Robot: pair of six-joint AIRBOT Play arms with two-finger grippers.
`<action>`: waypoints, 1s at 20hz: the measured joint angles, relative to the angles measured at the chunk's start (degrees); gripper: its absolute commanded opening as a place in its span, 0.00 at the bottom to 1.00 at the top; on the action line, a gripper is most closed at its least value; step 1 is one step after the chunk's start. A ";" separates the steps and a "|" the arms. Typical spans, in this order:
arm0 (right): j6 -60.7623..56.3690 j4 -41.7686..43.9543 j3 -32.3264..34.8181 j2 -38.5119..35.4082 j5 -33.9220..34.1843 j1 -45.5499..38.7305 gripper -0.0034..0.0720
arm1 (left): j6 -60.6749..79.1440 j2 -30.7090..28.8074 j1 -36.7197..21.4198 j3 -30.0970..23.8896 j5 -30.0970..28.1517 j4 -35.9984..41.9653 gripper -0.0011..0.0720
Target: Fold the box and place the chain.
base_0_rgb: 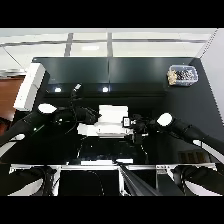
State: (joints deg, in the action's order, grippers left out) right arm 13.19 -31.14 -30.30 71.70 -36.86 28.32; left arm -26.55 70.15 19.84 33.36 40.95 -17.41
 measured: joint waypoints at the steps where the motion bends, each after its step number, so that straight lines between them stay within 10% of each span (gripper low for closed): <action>1: 0.00 0.00 0.00 0.00 0.00 0.00 0.06 | 0.09 1.05 0.24 0.00 -0.68 0.13 0.05; 9: 0.07 -0.09 0.00 0.00 -0.13 0.00 0.06 | 0.83 4.81 1.53 1.14 -1.88 -1.99 0.05; 20: 0.04 0.00 0.00 0.00 -0.07 0.00 0.06 | 0.00 -15.28 -8.68 -0.98 10.82 -20.81 0.05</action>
State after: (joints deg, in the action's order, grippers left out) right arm 13.23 -31.14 -30.30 71.70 -36.93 28.32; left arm -26.55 54.87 11.16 32.38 51.77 -38.22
